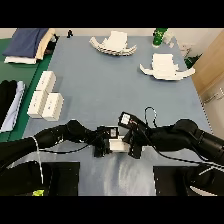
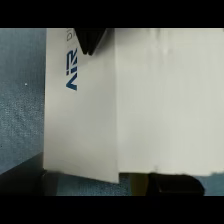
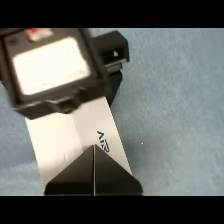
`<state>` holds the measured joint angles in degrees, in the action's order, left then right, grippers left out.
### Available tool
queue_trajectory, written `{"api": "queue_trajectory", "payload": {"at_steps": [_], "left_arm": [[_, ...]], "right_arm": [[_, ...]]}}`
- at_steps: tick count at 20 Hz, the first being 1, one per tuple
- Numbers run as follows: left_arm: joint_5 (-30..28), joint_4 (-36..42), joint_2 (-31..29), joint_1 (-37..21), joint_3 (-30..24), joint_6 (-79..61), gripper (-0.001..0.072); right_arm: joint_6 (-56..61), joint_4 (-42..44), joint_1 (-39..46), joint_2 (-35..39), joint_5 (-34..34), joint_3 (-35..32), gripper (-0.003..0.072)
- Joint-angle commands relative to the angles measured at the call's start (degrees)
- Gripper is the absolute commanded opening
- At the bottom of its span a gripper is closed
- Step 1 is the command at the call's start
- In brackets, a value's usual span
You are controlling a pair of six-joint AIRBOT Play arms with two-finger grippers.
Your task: Fold the box.
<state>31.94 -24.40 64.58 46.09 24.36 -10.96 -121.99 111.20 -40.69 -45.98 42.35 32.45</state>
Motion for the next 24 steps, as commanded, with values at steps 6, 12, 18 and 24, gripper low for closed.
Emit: {"api": "queue_trajectory", "payload": {"at_steps": [6, 12, 18, 24], "left_arm": [[-0.02, 0.0, 0.02, 0.0, 0.0, 0.0, 0.0452], [-0.02, 0.0, 0.02, 0.0, 0.0, 0.0, 0.0452], [-0.02, 0.0, 0.02, 0.0, 0.0, 0.0, 0.0452], [-0.02, 0.0, 0.02, 0.0, 0.0, 0.0, 0.0452]], "right_arm": [[-11.34, -8.79, -7.28, -0.52, -2.89, -0.52, 0.0384], [-16.68, -7.54, -7.3, -3.45, -3.37, -0.5, 0.0526], [-18.14, -8.85, -7.3, -4.63, -6.36, -0.48, 0.0523], [-18.21, -10.51, -7.3, -2.69, -6.4, -0.48, 0.0512]]}}
